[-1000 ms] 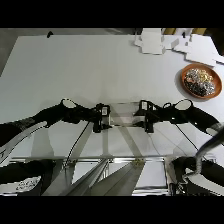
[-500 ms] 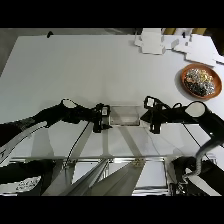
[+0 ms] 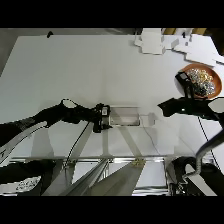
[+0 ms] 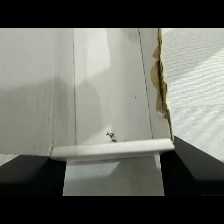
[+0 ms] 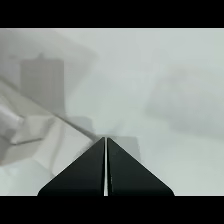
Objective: Fold the box and place the chain.
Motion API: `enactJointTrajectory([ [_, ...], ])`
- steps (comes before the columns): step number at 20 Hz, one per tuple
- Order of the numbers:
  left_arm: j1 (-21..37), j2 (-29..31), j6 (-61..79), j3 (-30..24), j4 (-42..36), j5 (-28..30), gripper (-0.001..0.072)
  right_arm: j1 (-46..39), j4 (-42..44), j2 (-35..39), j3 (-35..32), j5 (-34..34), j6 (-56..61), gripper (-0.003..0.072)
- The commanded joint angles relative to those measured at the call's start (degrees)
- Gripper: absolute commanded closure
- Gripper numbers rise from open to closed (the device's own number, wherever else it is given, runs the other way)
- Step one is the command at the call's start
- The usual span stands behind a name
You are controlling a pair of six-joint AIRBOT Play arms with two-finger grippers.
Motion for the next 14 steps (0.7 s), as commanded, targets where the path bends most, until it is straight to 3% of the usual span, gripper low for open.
enactJointTrajectory([
  [1,0.0,0.0,0.0,0.0,0.0,0.0,0.0559,-4.3,-12.3,-3.2,0.3,3.0,18.9,0.0664],
  [6,0.0,0.0,0.0,0.0,0.0,0.0,0.0559,-4.0,-3.0,-6.9,0.3,5.1,18.8,0.0665],
  [14,0.0,0.0,0.0,0.0,0.0,0.0,0.0559,8.6,-3.3,-14.3,0.3,3.8,17.4,0.0664],
])
